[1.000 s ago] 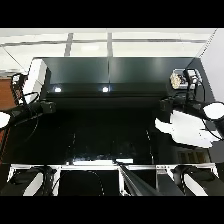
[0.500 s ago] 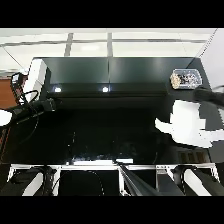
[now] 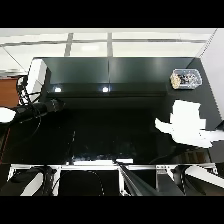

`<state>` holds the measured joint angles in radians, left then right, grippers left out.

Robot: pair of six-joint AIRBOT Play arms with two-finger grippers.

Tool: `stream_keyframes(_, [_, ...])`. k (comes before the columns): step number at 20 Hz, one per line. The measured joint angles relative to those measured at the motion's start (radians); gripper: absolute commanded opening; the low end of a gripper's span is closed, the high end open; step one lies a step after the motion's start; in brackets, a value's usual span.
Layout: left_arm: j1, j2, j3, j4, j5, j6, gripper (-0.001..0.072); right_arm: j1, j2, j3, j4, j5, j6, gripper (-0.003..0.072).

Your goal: Fold the box and place the chain.

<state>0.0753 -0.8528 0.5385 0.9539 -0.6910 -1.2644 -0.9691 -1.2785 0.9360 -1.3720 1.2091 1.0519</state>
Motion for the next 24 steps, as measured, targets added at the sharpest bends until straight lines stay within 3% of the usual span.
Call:
stream_keyframes(2, [0.0,-0.01,0.0,-0.013,0.0,0.0,0.071,-0.009,-0.021,0.006,0.005,0.04,-0.05,0.016])
stream_keyframes(3, [0.0,-0.013,0.0,-0.016,0.0,0.0,0.071,-0.012,-0.027,0.008,0.006,0.056,-0.066,0.0042])
stream_keyframes(4, [0.0,-0.016,0.0,-0.018,-0.001,0.0,0.071,-0.013,-0.029,0.01,0.008,0.071,-0.085,0.0013])
stream_keyframes(10, [0.0,-0.024,0.0,-0.027,-0.008,0.0,0.071,0.1,0.066,0.01,0.142,0.115,-0.163,0.0012])
stream_keyframes(16, [0.0,-0.027,0.0,-0.028,-0.056,0.0,0.071,0.442,0.258,-0.023,0.323,0.071,-0.114,0.0012])
stream_keyframes(20, [-0.044,-0.031,0.0,-0.032,-0.079,0.001,0.0709,0.704,0.377,-0.158,0.417,-0.082,-0.007,0.0013])
stream_keyframes(24, [-0.159,-0.05,0.0,-0.056,-0.041,0.005,0.0709,0.993,0.431,-0.377,0.576,-0.344,0.035,0.0013])
